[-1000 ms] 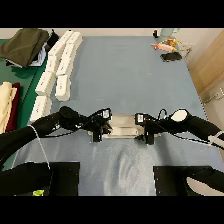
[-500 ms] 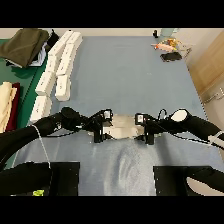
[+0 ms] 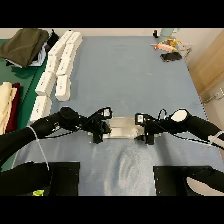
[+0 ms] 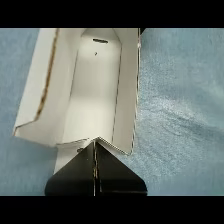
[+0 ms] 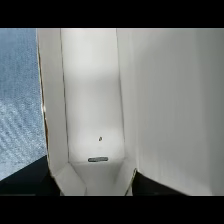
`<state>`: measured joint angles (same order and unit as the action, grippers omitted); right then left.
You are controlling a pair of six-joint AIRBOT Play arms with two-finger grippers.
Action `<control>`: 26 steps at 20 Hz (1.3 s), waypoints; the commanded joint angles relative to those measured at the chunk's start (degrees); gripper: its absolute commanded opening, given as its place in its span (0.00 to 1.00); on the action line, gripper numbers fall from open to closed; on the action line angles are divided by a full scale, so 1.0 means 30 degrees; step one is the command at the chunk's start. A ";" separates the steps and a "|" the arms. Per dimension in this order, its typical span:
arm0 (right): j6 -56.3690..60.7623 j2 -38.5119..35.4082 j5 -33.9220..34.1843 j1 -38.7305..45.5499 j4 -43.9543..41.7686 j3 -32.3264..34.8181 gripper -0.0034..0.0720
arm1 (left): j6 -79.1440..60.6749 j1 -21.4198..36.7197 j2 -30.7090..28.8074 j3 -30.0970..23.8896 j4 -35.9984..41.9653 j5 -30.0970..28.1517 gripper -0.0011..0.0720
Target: Fold the box.
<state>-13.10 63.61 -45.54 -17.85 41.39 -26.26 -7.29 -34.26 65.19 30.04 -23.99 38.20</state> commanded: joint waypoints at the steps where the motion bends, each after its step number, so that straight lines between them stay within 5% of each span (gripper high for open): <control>1: 0.0000 -0.0007 0.0000 0.0007 -0.0022 0.0000 0.67 | 0.9136 0.0029 -0.1872 0.0007 -0.4699 0.0124 0.03; 6: 0.0000 -0.0007 0.0000 0.0007 -0.0022 0.0000 0.67 | 2.3270 0.0095 -0.6725 0.0007 -1.2131 0.1909 0.03; 9: 0.0000 -0.0007 0.0000 0.0007 -0.0022 0.0000 0.67 | 3.0964 0.1406 -0.8036 0.0000 -1.4309 0.3519 0.03; 17: 0.0000 -0.0007 0.0000 0.0007 -0.0022 0.0000 0.67 | 3.6064 0.4204 -0.5421 -0.1042 -1.3959 0.3563 0.03; 23: 0.0000 -0.0007 0.0000 0.0007 -0.0022 0.0000 0.67 | 3.2086 0.0918 -0.1851 -0.1188 -0.8524 -0.0270 0.03; 26: 0.0000 -0.0007 0.0000 0.0007 -0.0022 0.0000 0.67 | 3.1561 -0.0495 -0.1661 -0.1100 -0.7453 -0.1763 0.03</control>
<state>-13.13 63.61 -45.54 -17.85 41.34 -26.26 90.24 -31.94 58.41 26.63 -51.70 38.30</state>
